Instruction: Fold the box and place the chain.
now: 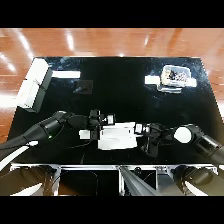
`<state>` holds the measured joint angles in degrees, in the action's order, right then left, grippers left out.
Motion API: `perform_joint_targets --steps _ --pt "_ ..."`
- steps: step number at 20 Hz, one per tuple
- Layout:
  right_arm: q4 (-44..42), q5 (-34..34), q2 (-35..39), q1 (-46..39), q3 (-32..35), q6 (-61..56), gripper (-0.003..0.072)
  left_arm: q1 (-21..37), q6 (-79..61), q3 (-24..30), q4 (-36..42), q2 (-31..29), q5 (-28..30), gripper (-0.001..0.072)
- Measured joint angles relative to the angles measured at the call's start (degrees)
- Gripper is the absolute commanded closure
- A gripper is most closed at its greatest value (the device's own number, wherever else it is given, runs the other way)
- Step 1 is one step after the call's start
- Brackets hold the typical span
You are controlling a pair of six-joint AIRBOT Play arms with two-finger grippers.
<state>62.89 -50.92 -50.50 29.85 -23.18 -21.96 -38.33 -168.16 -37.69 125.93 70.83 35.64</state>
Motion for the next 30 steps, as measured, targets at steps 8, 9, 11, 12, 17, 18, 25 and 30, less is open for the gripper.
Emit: perform_joint_targets --steps 8,9,11,12,17,18,25,30 --pt "0.0 8.2 0.0 4.0 2.7 5.5 -0.0009 0.0 0.4 0.0 0.5 0.0 0.0 0.0689" --pt "-0.1 9.1 0.0 4.1 3.0 6.1 -0.0009 0.0 0.4 0.0 0.5 0.1 0.0 0.0689" --pt "-0.8 10.7 0.0 4.2 3.5 7.6 -0.0009 0.0 0.4 0.0 0.6 0.1 -0.1 0.0689" --pt "-1.3 11.5 0.0 4.3 3.7 8.4 -0.0008 0.0 0.4 0.0 0.6 0.1 -0.1 0.0689" --pt "-2.6 13.2 -0.1 5.6 4.1 10.3 -0.0009 0.0 0.4 0.0 0.6 0.7 -0.2 0.0689" --pt "-2.6 13.3 -0.2 6.0 4.1 10.5 -0.0009 0.0 0.4 0.0 0.7 0.9 -0.3 0.0690" --pt "-3.1 14.0 -0.4 6.7 4.2 10.9 -0.0009 0.0 0.4 0.0 0.7 1.7 -2.9 0.0689" --pt "-3.5 14.4 -0.5 6.8 4.2 10.9 -0.0008 0.0 0.4 0.0 0.8 3.1 -3.3 0.0689"
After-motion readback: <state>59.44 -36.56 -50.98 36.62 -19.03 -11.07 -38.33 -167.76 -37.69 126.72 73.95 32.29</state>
